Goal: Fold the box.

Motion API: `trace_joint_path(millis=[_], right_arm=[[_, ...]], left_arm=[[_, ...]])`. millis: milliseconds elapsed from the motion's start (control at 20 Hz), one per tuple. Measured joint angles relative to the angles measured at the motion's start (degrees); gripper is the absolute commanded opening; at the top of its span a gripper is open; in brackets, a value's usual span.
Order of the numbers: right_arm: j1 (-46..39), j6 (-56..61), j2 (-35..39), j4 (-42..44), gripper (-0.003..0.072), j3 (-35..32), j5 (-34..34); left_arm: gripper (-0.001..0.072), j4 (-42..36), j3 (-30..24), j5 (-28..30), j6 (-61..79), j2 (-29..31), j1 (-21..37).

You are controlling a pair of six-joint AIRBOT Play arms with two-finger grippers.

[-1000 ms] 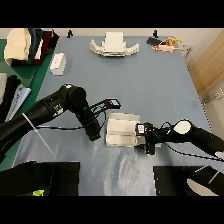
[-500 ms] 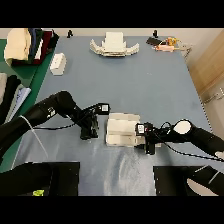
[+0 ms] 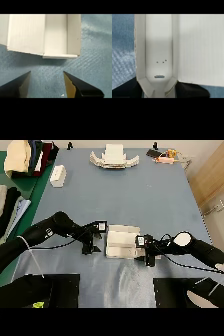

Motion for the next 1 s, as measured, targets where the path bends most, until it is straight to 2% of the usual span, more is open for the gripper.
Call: trace_joint_path(millis=[250, 450, 700, 1000], right_arm=[[0.02, -0.02, 0.00, 0.00, 0.0494, 0.00, 0.00], [0.00, -0.02, 0.00, 0.00, 0.0495, 0.02, 0.00], [-0.09, 0.00, 0.00, -0.13, 0.0494, 0.00, -0.13], [0.02, 0.13, 0.00, 0.26, 0.0494, 0.00, 0.15]], left_arm=[[0.0691, -5.62, -5.20, 1.68, 8.31, 1.03, 0.85], [0.0692, -12.00, -8.22, 4.26, 11.85, 1.33, -1.05], [0.0691, -18.38, -8.66, 9.46, 12.85, -0.22, -3.65], [0.0691, -20.59, -8.20, 10.27, 13.84, -2.23, -5.86]])
